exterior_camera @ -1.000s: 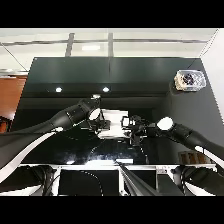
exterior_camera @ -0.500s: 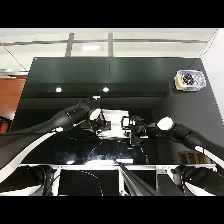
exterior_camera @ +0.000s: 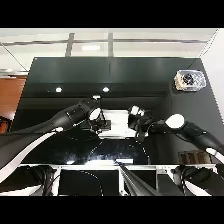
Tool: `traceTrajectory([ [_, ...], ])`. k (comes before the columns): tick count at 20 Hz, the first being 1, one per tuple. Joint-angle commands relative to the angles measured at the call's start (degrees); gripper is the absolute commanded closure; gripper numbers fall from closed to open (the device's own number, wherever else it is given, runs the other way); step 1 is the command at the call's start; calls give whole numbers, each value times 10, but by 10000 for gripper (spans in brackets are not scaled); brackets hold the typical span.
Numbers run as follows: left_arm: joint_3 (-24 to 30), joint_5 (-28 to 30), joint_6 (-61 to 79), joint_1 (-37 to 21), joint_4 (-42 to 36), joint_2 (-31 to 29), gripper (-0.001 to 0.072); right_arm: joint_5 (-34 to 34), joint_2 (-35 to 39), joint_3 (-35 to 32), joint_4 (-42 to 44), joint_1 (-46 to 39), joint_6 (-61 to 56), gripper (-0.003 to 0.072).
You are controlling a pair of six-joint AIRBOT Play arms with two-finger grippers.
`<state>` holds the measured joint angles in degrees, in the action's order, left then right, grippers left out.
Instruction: Fold the box and place the chain.
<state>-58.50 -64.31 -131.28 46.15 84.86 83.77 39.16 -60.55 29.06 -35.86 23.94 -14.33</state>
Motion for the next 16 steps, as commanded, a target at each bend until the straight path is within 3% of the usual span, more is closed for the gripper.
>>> traceTrajectory([
  [1,0,-2,2,-1,2,0,680,111,62,11,-108,-113,-247,676],
  [5,0,-2,2,-1,2,0,680,135,71,1,-106,-273,-498,676],
  [7,0,-3,1,-1,1,0,680,147,67,-13,-105,-306,-584,676],
  [16,0,-3,1,-1,-3,0,679,210,-50,-29,-69,-304,-591,676],
])
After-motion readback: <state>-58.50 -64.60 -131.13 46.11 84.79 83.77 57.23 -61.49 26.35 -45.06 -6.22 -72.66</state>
